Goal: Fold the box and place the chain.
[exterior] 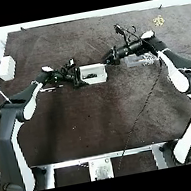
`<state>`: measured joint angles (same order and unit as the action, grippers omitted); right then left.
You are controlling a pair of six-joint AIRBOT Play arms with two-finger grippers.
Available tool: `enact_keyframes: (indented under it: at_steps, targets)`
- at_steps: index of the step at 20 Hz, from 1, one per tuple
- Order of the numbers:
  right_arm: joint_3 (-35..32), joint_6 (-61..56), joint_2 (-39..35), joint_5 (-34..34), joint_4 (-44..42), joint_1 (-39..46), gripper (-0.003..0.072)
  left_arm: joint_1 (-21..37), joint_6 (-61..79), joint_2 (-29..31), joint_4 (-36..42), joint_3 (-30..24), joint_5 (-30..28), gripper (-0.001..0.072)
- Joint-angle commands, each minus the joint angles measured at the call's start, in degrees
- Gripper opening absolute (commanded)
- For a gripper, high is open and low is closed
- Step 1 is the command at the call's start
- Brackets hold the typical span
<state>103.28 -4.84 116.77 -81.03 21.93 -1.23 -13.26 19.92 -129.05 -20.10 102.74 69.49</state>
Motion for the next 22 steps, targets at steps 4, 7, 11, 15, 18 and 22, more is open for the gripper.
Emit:
enact_keyframes:
  at_steps: [4, 7, 11, 15, 18, 22]
  targets:
    - [-1.6, 1.3, -1.1, -3.3, 7.0, -2.8, 0.0332, 0.0, 0.0, 0.0, 0.0, 0.0, 0.0, 0.0277]
    - [-4.7, 2.4, -4.4, -0.2, 7.9, -3.3, 0.0331, 0.0, 0.0, 0.0, 0.0, 0.0, 0.0, 0.0277]
    - [-12.4, 8.6, -10.7, 7.8, 8.7, -3.1, 0.0335, 0.0, 0.0, 0.0, 0.0, 0.0, 0.0, 0.0277]
    - [-17.4, 22.8, -9.6, 11.9, -4.0, -3.2, 0.0335, 0.0, 0.0, 0.0, 0.0, 0.0, 0.0, 0.0277]
    - [-17.5, 23.1, -9.2, 10.9, -5.7, -3.4, 0.0334, 0.0, 0.0, 0.0, 0.0, 0.0, 0.0, 0.0278]
    - [-17.5, 23.4, -9.2, 10.6, -4.4, -5.1, 0.0336, 0.0, 0.0, 0.0, 0.0, 0.0, 0.0, 0.0277]
